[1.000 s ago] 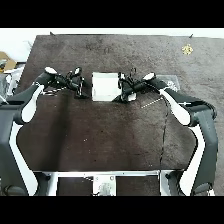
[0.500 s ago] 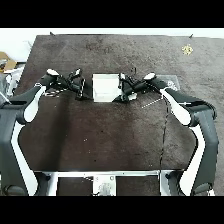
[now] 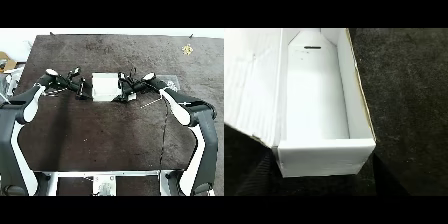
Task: Fold the box and place the chain.
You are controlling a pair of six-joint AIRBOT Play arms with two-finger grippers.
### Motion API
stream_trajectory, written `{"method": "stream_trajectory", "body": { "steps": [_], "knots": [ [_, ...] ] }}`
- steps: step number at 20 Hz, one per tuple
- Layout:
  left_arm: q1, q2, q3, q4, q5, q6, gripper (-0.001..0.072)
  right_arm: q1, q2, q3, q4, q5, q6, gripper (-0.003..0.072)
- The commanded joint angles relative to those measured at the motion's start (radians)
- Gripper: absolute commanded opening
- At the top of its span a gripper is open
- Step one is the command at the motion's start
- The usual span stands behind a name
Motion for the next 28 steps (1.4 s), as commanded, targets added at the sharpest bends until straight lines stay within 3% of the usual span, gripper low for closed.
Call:
{"method": "stream_trajectory", "body": {
  "steps": [1,7,12,19,28],
  "knots": [
    [0.006,0.0,0.001,0.014,-0.014,-0.019,0.0716,-0.001,0.0,0.0,-0.004,0.005,-0.003,0.0325],
    [-0.016,-0.003,0.0,0.013,-0.002,-0.021,0.0716,-0.001,0.0,0.0,-0.004,0.005,-0.003,0.0325],
    [-0.045,-0.003,-0.013,0.063,0.119,-0.07,0.0716,-0.001,0.0,0.0,-0.004,0.005,-0.003,0.0325],
    [-0.046,-0.003,-0.056,-0.022,0.12,0.019,0.0716,-0.001,0.0,0.0,-0.004,0.005,-0.003,0.0325],
    [-0.08,-0.003,-0.056,-0.016,0.145,0.04,0.0716,-0.001,0.0,0.0,-0.004,0.006,-0.003,0.0325]
  ]
}}
